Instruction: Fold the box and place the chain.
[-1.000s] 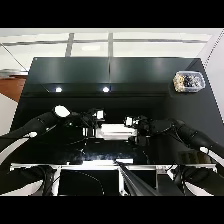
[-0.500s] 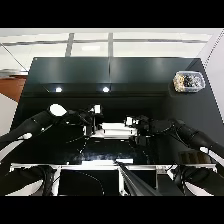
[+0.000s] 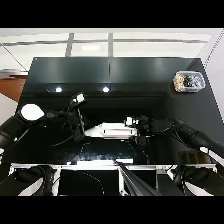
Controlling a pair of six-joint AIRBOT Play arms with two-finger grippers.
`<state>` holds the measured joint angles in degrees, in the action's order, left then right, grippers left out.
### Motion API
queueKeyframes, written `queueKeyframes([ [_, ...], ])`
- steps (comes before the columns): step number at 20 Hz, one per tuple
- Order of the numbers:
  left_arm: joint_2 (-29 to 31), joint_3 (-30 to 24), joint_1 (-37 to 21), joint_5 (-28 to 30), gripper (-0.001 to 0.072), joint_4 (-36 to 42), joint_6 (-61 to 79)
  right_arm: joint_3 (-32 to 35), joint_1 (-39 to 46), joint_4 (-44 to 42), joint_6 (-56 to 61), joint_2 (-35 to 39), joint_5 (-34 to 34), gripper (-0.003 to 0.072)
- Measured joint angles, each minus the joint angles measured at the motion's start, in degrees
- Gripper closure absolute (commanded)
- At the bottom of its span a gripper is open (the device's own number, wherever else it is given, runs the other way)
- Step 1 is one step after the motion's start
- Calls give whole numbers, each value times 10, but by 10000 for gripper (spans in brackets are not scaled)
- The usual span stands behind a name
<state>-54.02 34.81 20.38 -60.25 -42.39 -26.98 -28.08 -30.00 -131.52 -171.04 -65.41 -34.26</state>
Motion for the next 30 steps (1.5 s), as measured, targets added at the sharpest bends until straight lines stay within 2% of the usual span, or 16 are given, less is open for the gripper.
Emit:
queueKeyframes([
  [2, 8, -12, 11, -32, 685, 14, -42, 0, 0, 0, 0, 0, 0, 327],
  [4, 9, -25, 30, -14, 685, 53, -61, 0, 0, 0, 0, 0, 0, 326],
  [6, 3, -34, 51, 43, 684, 101, -58, 0, 0, 0, 0, 0, 0, 327],
  [8, -11, -38, 72, 124, 684, 149, -50, 0, 0, 0, 0, 0, 0, 326],
  [12, -59, -41, 102, 276, 684, 194, -37, 0, 0, 0, 0, 0, 0, 327],
  [15, -103, -41, 111, 335, 684, 207, -33, 0, 0, 0, 0, 0, 0, 327],
  [20, -149, -41, 116, 353, 684, 213, -30, 0, 0, 0, 0, 0, -1, 327],
  [25, -135, -29, 100, 341, 676, 188, -30, 0, 0, 0, 0, 0, -1, 326],
  [26, -123, -26, 92, 340, 574, 181, -30, 0, 0, 0, 0, 0, -1, 326],
  [27, -109, -24, 80, 339, 380, 170, -30, 0, 0, 0, 0, 0, -1, 326],
  [28, -93, -23, 68, 332, 140, 154, -30, 0, 0, 0, 0, 0, -1, 327],
  [29, -78, -23, 54, 316, -9, 132, -30, 0, 0, 0, 0, 0, -1, 327],
  [30, -63, -21, 38, 300, -8, 107, -32, 0, 0, 0, 0, 0, -1, 326],
])
